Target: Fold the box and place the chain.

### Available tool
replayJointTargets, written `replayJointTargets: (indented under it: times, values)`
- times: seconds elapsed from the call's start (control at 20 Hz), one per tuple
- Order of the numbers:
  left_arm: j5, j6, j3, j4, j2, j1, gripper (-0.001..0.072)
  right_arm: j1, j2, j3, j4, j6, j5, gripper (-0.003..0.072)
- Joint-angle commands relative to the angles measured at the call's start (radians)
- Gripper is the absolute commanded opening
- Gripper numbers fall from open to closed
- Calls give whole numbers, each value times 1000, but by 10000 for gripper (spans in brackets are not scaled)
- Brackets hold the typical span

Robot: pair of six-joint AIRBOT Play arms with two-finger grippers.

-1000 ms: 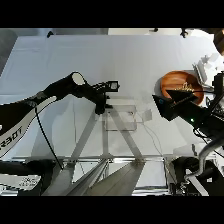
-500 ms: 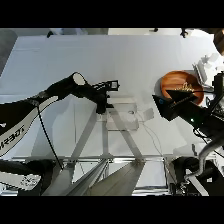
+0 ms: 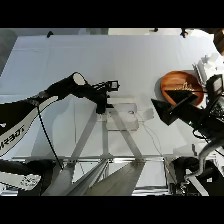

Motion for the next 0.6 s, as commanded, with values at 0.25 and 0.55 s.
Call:
replayJointTargets:
  times: [0.25,0.55]
  values:
    - [-2,0,-1,2,-1,-1,5,1,-2,0,34,-661,251,650]
    - [-2,0,-1,2,-1,-1,5,1,-89,-6,22,-824,308,650]
